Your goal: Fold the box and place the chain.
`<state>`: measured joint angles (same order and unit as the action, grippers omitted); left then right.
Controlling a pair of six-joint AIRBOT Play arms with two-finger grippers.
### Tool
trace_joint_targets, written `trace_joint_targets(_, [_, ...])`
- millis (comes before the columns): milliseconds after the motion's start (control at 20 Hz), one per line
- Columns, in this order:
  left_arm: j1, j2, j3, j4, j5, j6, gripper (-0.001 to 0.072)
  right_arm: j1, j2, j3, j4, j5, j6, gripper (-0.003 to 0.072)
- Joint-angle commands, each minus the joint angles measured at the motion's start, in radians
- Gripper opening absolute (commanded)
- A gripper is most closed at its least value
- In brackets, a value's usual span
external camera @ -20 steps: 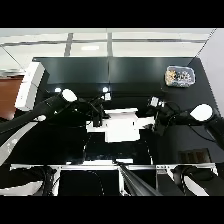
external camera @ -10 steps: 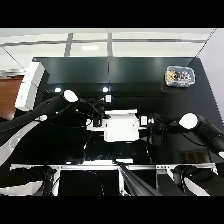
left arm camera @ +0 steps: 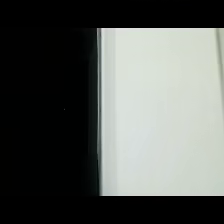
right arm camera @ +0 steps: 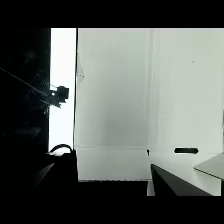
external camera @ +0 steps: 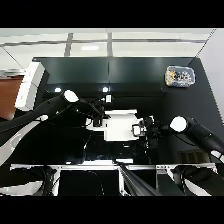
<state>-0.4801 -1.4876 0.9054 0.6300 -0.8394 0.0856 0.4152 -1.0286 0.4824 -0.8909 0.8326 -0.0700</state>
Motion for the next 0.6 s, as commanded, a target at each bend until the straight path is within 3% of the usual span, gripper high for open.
trace_joint_targets(0, [0.0,-0.006,-0.001,0.002,0.0,0.0,0.0025,0.007,-0.02,0.0,0.01,-0.016,-0.035,0.0702])
trace_joint_targets(200, [0.0,-0.006,-0.001,0.002,-0.001,0.0,0.0025,0.018,-0.041,0.0,0.072,-0.079,-0.093,0.0701])
trace_joint_targets(550, [0.0,-0.006,-0.001,0.002,-0.001,-0.001,0.0025,0.023,-0.065,0.0,0.071,-0.077,-0.095,0.0701])
